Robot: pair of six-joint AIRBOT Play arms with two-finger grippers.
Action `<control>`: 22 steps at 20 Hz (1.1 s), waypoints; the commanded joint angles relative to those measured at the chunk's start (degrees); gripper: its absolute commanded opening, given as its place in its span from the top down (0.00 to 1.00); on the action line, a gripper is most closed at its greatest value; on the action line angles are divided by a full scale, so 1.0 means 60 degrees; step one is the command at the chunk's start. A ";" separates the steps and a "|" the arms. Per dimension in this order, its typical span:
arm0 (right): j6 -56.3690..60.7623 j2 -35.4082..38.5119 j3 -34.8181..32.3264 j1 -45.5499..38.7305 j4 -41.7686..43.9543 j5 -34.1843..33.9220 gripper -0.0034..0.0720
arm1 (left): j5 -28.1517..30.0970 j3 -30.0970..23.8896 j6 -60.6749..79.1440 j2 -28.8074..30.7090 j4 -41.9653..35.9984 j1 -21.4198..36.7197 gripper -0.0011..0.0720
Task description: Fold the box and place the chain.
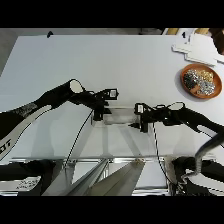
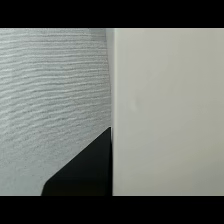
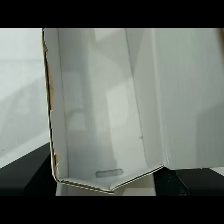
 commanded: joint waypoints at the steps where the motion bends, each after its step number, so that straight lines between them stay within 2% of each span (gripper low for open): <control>1: 0.0018 -0.0022 0.0000 0.0007 -0.0029 -0.0189 0.56 | 0.0018 -0.0007 -0.0007 -0.0007 -0.0007 -0.0007 0.97; 22: 0.0025 -0.0018 0.0000 0.0007 -0.0033 -0.0357 0.56 | 0.0018 -0.0007 -0.0007 -0.0007 -0.0007 -0.0007 0.97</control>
